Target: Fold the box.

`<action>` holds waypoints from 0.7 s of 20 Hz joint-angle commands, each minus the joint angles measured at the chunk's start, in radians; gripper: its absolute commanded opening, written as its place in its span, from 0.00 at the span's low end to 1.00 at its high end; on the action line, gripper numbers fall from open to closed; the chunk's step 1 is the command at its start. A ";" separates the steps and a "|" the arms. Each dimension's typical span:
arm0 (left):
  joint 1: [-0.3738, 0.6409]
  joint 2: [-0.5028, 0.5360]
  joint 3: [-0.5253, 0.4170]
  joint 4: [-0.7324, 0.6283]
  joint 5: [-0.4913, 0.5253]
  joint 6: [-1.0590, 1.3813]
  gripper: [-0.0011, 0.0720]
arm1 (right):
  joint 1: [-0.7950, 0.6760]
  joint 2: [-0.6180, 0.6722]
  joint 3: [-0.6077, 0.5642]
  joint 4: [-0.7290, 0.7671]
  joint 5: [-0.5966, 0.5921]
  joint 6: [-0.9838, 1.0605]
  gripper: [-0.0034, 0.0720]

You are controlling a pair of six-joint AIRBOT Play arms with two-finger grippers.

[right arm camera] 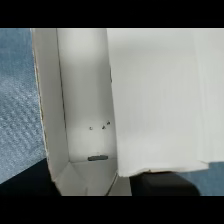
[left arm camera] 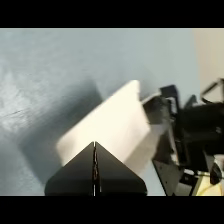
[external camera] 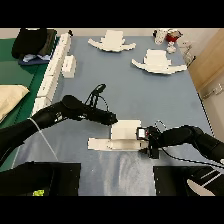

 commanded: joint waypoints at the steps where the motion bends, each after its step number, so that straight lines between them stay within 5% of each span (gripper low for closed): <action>1: 0.032 0.113 0.031 0.040 -0.099 0.088 0.03 | 0.001 0.000 0.001 0.000 -0.002 0.000 0.62; 7: 0.027 0.375 -0.003 0.302 -0.299 0.082 0.03 | 0.001 0.000 0.001 -0.001 -0.002 0.000 0.62; 12: 0.027 0.606 -0.169 0.396 -0.328 0.187 0.03 | 0.001 0.000 0.001 -0.001 -0.002 0.000 0.62; 13: 0.027 0.623 -0.198 0.397 -0.323 0.238 0.09 | 0.001 0.000 0.001 -0.001 -0.002 0.000 0.62; 14: 0.027 0.625 -0.223 0.397 -0.312 0.290 0.61 | 0.001 0.000 0.001 -0.001 -0.002 0.000 0.62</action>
